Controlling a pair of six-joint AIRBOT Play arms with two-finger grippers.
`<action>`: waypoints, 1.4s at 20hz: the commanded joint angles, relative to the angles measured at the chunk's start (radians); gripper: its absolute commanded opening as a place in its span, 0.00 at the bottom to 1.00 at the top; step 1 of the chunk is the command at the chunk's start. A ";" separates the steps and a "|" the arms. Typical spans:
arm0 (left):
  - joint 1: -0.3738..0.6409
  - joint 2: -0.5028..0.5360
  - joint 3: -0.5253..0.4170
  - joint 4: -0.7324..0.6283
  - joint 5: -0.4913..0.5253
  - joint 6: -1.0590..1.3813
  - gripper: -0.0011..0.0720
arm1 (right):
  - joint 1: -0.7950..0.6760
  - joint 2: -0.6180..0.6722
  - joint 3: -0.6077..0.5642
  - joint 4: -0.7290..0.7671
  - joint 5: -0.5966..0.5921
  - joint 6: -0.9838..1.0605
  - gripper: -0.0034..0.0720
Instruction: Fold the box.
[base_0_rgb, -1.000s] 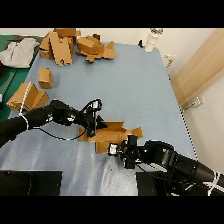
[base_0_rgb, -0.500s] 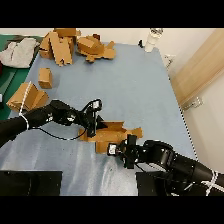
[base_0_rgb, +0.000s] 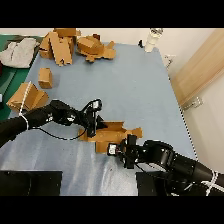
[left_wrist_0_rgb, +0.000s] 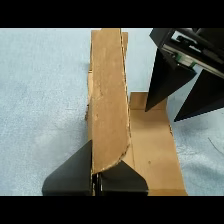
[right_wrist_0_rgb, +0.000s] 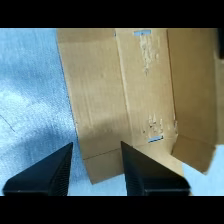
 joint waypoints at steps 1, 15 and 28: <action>0.000 -0.001 0.001 0.000 0.001 0.000 0.03 | 0.001 -0.002 0.000 0.007 0.009 0.000 0.71; 0.000 -0.003 0.001 0.000 -0.018 0.000 0.03 | 0.001 -0.077 0.059 -0.064 -0.042 0.001 0.70; 0.001 -0.030 0.001 0.007 -0.027 0.012 0.03 | -0.030 -0.029 0.080 -0.081 0.005 0.010 0.70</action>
